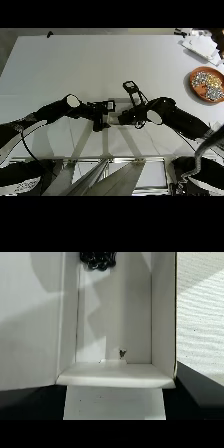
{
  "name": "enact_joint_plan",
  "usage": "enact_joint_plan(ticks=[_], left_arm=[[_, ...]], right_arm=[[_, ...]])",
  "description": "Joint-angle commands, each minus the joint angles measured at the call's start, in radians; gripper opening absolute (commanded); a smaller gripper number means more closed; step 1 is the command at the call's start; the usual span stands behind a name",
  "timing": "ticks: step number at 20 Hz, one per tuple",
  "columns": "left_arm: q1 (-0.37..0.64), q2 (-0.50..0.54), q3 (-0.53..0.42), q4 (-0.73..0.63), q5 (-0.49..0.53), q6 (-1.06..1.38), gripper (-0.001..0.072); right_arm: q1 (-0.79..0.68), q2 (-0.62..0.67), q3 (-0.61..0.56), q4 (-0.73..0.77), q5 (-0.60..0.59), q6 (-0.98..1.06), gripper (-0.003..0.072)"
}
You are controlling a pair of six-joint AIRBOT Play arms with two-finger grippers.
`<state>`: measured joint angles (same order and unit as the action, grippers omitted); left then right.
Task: Fold the box and place the chain.
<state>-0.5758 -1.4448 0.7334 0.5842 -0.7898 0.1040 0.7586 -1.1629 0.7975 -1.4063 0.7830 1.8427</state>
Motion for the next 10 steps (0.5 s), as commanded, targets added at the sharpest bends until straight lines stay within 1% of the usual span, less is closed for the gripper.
enact_joint_plan(ticks=[1,2,4,5,7,8,9,10], left_arm=[[0.001,0.000,0.000,0.000,0.000,0.000,0.0453],[0.001,0.000,0.000,0.000,0.000,0.000,0.0453],[0.001,0.000,0.000,0.000,0.000,0.000,0.0453],[0.001,0.000,0.000,0.000,0.000,0.000,0.0453],[0.001,0.000,0.000,0.000,0.000,0.000,0.0453],[0.001,0.000,0.000,0.000,0.001,0.000,0.0453],[0.001,0.000,0.000,0.000,0.000,0.000,0.0453],[0.001,0.000,0.000,0.000,0.000,0.000,0.0453]], right_arm=[[0.000,0.064,0.000,-0.005,0.002,-0.019,0.0336],[-0.001,0.091,0.000,-0.013,0.026,-0.019,0.0343],[-0.051,0.159,0.000,-0.019,0.128,-0.056,0.0342],[-0.102,0.195,0.000,-0.029,0.190,-0.080,0.0342],[-0.251,0.257,0.000,-0.049,0.301,-0.165,0.0342],[-0.329,0.271,0.000,-0.048,0.323,-0.230,0.0342],[-0.388,0.272,-0.002,-0.048,0.319,-0.306,0.0342],[-0.430,0.265,-0.006,-0.048,0.294,-0.426,0.0343]])
